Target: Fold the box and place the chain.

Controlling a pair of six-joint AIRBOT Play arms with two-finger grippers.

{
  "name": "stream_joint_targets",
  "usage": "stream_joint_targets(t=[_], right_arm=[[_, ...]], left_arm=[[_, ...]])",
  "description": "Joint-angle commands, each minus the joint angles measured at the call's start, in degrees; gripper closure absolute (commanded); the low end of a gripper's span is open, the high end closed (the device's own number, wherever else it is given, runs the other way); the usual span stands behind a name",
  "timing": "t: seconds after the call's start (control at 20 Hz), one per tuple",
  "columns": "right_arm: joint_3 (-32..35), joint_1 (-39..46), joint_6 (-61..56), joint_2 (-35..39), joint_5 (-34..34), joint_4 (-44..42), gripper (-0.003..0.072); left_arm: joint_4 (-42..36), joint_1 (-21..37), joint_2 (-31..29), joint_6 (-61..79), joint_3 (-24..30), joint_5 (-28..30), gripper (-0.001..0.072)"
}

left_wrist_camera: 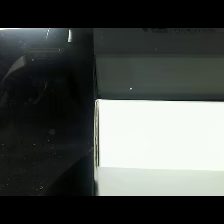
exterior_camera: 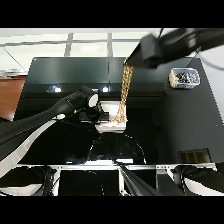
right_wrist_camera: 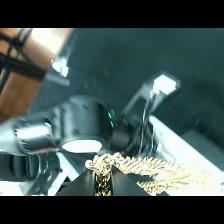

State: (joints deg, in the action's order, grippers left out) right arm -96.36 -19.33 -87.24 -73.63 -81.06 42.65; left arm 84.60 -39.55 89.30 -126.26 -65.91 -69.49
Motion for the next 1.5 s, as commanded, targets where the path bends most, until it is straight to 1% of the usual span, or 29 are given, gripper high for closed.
stream_joint_targets(t=[0.0, 0.15, 0.25, 0.4, 0.45, 0.5, 0.55, 0.65, 0.8, 0.85, 0.95, 1.0, 1.05, 1.1, 1.15, 1.2, 1.3, 1.4, 1.45], right_arm=[[12.15, -3.58, 0.61, -0.09, 7.23, 1.03, 0.0675], [21.53, -4.81, 0.96, -0.11, 13.62, 2.71, 0.0674], [25.9, -4.66, 0.92, -0.11, 15.69, 5.11, 0.0674], [31.17, -5.11, 0.92, -0.11, 19.63, 5.38, 0.0671], [32.06, -5.33, 0.94, -0.11, 20.5, 5.14, 0.0643], [32.37, -5.4, 0.94, -0.11, 20.76, 5.14, 0.0473], [32.35, -5.42, 0.94, -0.09, 20.57, 4.9, 0.0364], [32.28, -5.01, 3.19, -0.02, 18.4, 3.63, 0.0358], [32.3, -0.87, 7.48, 2.54, 10.58, 4.2, 0.0362], [32.52, 1.09, 9.97, 4.5, 8.72, 6.12, 0.0362], [35.6, 4.39, 14.36, 9.62, 8.57, 11.72, 0.0362], [39.28, 5.99, 19.06, 12.87, 9.86, 13.6, 0.0362], [43.85, 7.37, 25.29, 15.87, 11.69, 13.49, 0.0361], [49.24, 8.35, 30.14, 18.6, 14.56, 13.33, 0.0335], [54.38, 8.63, 32.89, 20.04, 18.47, 13.33, 0.0005], [58.4, 8.41, 35.41, 20.11, 22.6, 13.03, -0.0034], [64.48, 6.36, 47.74, 19.34, 31.71, 11.13, -0.0034], [66.73, 2.56, 67.36, 17.7, 38.45, 10.97, -0.0034], [66.6, 1.38, 76.78, 15.72, 40.39, 8.04, -0.0034]], left_arm=[[0.02, 0.04, 0.02, 0.02, -0.02, 0.02, 0.0684], [0.02, 0.04, 0.02, 0.02, -0.02, 0.02, 0.0684], [0.02, 0.04, 0.02, 0.02, -0.02, 0.02, 0.0684], [0.02, 0.04, 0.02, 0.02, -0.02, 0.02, 0.0684], [0.04, 0.04, 0.02, 0.04, -0.02, 0.02, 0.0684], [0.04, 0.04, 0.02, 0.04, -0.02, 0.04, 0.0684], [0.07, 0.04, 0.02, 0.04, -0.02, 0.04, 0.0683], [0.22, 0.04, 0.02, 0.04, -0.02, 0.11, 0.0683], [0.22, 0.04, 0.02, 0.04, -0.02, 0.09, 0.0684], [0.22, 0.04, 0.02, 0.04, -0.02, 0.09, 0.0684], [0.22, 0.04, 0.02, 0.04, -0.02, 0.04, 0.0684], [0.22, 0.04, 0.02, 0.04, -0.02, 0.02, 0.0683], [0.22, 0.04, 0.02, 0.04, -0.02, 0.02, 0.0684], [0.22, 0.04, 0.02, 0.04, -0.02, 0.0, 0.0683], [0.2, 0.04, 0.02, 0.02, -0.02, 0.0, 0.0683], [0.2, 0.04, 0.02, 0.02, -0.02, 0.02, 0.0683], [0.17, 0.04, 0.02, 0.02, -0.02, 0.02, 0.0684], [0.15, 0.04, 0.02, 0.02, -0.02, 0.02, 0.0683], [0.15, 0.04, 0.02, 0.02, -0.02, 0.02, 0.0684]])
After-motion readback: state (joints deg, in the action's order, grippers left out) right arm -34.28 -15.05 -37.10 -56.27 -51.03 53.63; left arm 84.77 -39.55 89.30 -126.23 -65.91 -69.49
